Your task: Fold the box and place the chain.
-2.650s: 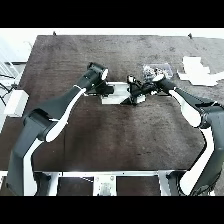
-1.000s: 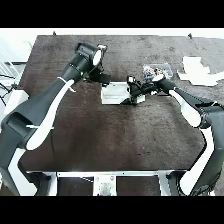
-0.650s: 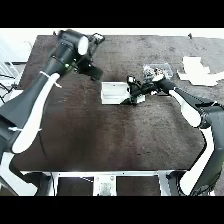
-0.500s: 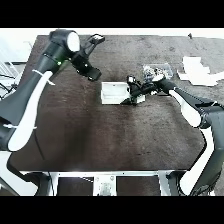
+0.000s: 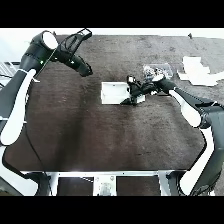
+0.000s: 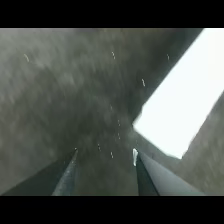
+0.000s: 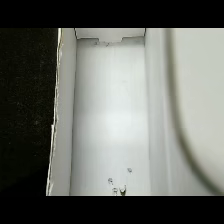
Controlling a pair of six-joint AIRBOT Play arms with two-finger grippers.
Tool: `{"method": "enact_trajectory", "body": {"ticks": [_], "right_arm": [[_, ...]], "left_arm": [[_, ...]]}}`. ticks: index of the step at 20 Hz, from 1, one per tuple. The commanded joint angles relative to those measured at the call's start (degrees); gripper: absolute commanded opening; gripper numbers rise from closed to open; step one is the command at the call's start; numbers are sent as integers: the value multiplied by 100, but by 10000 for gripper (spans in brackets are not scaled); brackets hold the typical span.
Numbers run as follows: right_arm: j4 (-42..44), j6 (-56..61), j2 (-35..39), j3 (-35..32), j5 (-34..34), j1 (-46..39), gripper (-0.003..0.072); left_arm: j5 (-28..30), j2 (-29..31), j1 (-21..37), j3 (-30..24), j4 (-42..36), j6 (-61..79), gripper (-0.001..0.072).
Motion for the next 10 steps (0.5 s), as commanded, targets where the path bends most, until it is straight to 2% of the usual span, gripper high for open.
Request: {"method": "enact_trajectory", "body": {"ticks": [1,2,6,8,10], "right_arm": [[0,0,-2,0,0,0,535],[0,0,-2,0,0,0,535],[0,2,-2,0,0,0,535],[0,2,-2,0,0,0,535],[0,2,-2,0,0,0,535]], "left_arm": [[345,2,74,-81,-575,1217,472],[125,2,85,-111,-844,1635,720],[-820,2,229,-424,-1259,2243,720],[-717,2,297,-881,-1718,2677,720],[-345,2,334,-1414,-2151,3423,720]]}}
